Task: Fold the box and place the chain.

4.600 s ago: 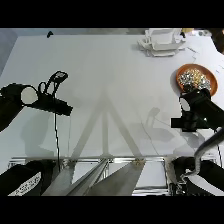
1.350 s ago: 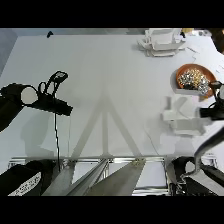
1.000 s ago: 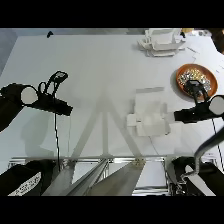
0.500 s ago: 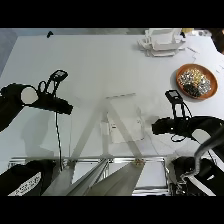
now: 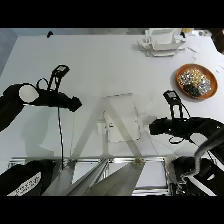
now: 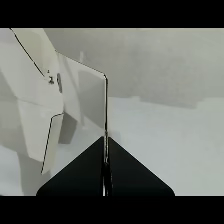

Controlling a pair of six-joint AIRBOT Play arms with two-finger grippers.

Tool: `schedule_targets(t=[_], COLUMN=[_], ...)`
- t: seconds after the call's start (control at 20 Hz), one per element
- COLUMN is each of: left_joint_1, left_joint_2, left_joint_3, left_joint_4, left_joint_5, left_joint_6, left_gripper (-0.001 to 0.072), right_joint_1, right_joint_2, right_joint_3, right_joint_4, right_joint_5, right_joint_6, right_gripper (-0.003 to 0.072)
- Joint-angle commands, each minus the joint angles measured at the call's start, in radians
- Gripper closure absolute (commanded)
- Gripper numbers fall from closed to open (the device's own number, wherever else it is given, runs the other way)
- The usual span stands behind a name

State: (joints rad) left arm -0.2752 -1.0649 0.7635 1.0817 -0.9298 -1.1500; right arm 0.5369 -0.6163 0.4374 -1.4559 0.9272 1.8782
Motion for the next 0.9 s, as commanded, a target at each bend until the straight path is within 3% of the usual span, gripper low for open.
schedule_targets(t=[0.0, 0.1, 0.3, 0.5, 0.85], left_joint_1=[-0.001, -0.001, -0.001, -0.001, -0.076], left_joint_2=[-0.038, -0.114, -0.372, -0.536, -0.622], left_joint_3=[0.025, 0.079, 0.214, 0.247, 0.248], left_joint_4=[-0.432, -0.502, -0.504, -0.523, -0.798], left_joint_5=[-0.006, -0.101, -0.337, -0.355, -0.354], left_joint_6=[0.471, 0.579, 0.611, 0.634, 0.903], left_gripper=[0.0220, 0.0221, 0.0196, 0.0136, 0.0137], right_joint_1=[0.002, 0.002, 0.002, 0.002, 0.002], right_joint_2=[0.001, 0.001, 0.001, 0.001, 0.001], right_joint_3=[-0.001, -0.001, -0.001, -0.001, -0.001], right_joint_4=[0.026, 0.024, 0.024, 0.025, 0.028], right_joint_5=[0.003, 0.003, 0.003, 0.003, 0.004], right_joint_6=[0.003, 0.003, 0.003, 0.003, 0.003], right_gripper=[0.0677, 0.0677, 0.0677, 0.0677, 0.0677])
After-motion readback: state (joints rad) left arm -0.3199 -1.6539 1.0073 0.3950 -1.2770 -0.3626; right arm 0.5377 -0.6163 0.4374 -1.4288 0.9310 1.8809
